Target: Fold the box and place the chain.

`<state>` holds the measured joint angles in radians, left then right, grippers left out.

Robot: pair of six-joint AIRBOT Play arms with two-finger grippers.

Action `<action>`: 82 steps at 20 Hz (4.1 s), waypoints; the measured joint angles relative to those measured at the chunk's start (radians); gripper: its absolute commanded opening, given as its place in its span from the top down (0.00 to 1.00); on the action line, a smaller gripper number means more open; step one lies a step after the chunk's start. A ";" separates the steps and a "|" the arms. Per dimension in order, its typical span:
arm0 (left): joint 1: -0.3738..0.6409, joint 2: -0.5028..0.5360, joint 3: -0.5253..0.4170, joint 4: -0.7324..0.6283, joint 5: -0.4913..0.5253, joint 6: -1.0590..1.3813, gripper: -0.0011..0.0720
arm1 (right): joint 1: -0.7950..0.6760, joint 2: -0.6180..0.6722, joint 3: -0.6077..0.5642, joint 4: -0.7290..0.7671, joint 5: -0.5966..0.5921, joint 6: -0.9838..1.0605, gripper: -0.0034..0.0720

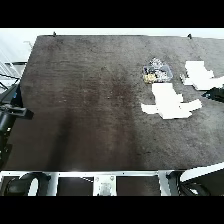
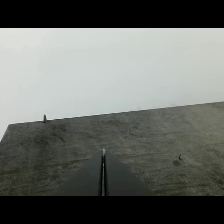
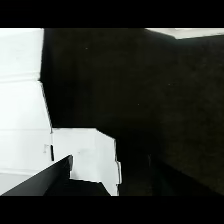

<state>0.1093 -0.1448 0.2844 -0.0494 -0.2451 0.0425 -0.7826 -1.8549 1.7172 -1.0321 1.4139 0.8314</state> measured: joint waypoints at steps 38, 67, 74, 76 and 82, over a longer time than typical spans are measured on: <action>0.000 0.000 0.000 -0.001 0.000 0.000 0.94 | 0.446 0.298 -0.818 0.646 -0.119 -0.077 0.95; 0.000 -0.735 0.313 0.138 -0.421 -0.198 0.09 | 0.816 0.325 -0.872 0.812 -0.637 -0.279 0.94; -0.051 -1.233 0.779 0.465 -0.741 -0.506 0.09 | 0.818 0.314 -0.872 0.813 -0.640 -0.312 0.94; -0.093 -1.343 0.908 0.559 -0.788 -0.592 0.09 | 0.820 0.313 -0.872 0.814 -0.640 -0.315 0.94; -0.197 -1.614 1.256 0.702 -0.861 -0.789 0.09 | 0.826 0.313 -0.872 0.814 -0.641 -0.319 0.94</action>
<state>-0.0875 -1.7584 1.5406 0.6529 -1.1061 -0.7467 0.0429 -1.5417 0.8448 -0.2176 0.7731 0.5125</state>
